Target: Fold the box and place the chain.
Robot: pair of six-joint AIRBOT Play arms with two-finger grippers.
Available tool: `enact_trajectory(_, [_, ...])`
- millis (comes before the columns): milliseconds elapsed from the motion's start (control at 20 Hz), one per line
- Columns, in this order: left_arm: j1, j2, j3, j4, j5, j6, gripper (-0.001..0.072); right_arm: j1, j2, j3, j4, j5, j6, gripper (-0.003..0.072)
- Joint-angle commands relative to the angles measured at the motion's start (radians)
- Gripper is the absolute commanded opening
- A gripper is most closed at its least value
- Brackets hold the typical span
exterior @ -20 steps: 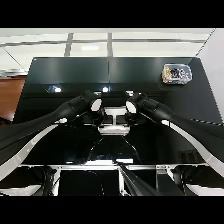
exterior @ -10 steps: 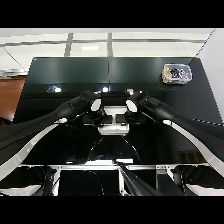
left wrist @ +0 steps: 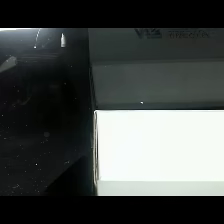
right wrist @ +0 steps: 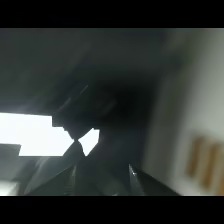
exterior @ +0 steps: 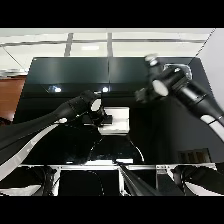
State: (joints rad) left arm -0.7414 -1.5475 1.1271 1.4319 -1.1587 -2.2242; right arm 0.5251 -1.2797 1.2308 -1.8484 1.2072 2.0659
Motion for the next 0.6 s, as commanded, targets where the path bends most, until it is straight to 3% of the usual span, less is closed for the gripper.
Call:
enact_trajectory(0, [0.000, -0.001, 0.000, -0.001, 0.001, 0.000, 0.0024, -0.219, -0.035, 0.002, -0.169, -0.222, -0.021, 0.0708])
enact_trajectory(100, [0.000, -0.001, 0.000, -0.001, -0.002, 0.000, 0.0024, -0.354, -0.127, 0.032, -0.014, -0.336, -0.023, 0.0707])
enact_trajectory(200, [0.000, -0.001, 0.000, 0.000, -0.002, 0.000, 0.0024, -0.460, -0.268, 0.175, 0.135, -0.361, -0.021, 0.0704])
enact_trajectory(400, [0.000, -0.001, 0.000, 0.000, -0.002, 0.000, 0.0024, -0.589, -0.568, 0.580, 0.325, -0.104, 0.138, 0.0704])
enact_trajectory(550, [0.000, -0.001, 0.000, -0.001, -0.002, 0.000, 0.0024, -0.650, -0.676, 0.700, 0.507, -0.071, 0.275, 0.0701])
